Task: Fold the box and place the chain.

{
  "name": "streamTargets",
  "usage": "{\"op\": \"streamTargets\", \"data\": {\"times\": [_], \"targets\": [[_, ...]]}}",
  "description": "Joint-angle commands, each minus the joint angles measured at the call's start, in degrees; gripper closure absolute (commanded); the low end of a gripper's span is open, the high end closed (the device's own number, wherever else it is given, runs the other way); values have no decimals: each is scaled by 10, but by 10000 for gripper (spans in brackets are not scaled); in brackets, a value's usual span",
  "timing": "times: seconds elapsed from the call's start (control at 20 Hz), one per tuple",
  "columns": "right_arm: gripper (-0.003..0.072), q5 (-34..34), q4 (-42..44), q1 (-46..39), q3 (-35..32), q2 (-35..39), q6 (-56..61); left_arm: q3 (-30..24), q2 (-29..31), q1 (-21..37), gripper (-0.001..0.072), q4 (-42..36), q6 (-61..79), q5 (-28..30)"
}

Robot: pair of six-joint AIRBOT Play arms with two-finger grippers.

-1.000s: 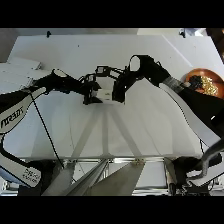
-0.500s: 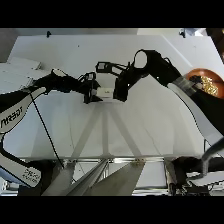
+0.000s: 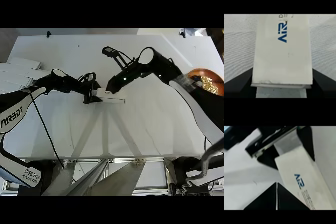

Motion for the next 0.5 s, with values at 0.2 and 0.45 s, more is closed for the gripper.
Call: {"op": "streamTargets", "data": {"times": [0.2,0.45], "targets": [[675,-62,33,21,-4,-82,77,0,0,0,297,0,0,0],[675,-37,-28,26,-4,-90,94,0,0,0,297,0,0,0]]}}
